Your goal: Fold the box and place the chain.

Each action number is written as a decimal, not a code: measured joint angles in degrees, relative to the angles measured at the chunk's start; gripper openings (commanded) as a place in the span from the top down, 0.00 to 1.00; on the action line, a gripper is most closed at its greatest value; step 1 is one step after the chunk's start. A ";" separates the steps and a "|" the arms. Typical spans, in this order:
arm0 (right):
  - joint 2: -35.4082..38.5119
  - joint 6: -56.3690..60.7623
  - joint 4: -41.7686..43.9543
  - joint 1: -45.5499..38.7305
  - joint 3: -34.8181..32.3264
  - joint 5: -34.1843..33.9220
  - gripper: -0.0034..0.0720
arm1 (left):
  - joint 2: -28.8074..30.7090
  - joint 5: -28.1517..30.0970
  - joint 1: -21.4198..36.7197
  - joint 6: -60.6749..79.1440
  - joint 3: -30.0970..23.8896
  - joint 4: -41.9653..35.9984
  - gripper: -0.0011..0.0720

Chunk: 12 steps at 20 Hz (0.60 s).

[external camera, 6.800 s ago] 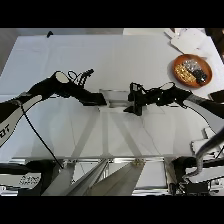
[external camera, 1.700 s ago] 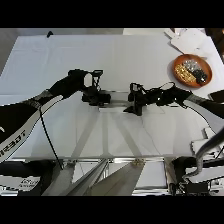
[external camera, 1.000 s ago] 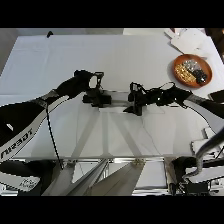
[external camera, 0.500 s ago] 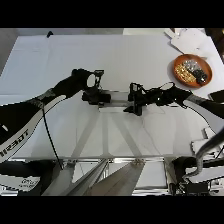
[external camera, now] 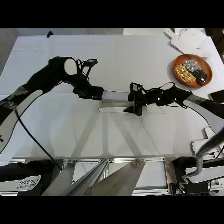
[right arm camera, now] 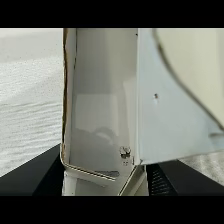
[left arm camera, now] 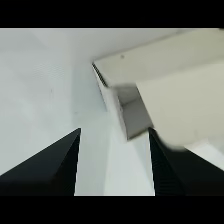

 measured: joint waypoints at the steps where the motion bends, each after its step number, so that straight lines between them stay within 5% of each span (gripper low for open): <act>1: 0.00 0.00 0.00 0.00 0.00 0.00 0.41 | 1.14 -0.83 1.27 2.89 -0.31 -0.83 0.33; 6: 0.00 0.00 0.00 0.00 0.00 0.04 0.41 | 6.19 -3.28 9.01 26.82 -4.48 -9.33 0.33; 9: 0.00 0.00 -0.02 0.00 0.00 0.02 0.41 | 6.75 -2.56 13.11 44.85 -8.17 -14.51 0.21; 11: 0.00 0.00 0.00 0.00 0.00 0.02 0.41 | 5.79 -0.31 15.21 56.24 -10.67 -17.99 0.03; 12: 0.00 0.00 0.00 0.00 0.00 0.02 0.41 | 4.94 0.76 15.87 60.39 -11.47 -19.56 0.03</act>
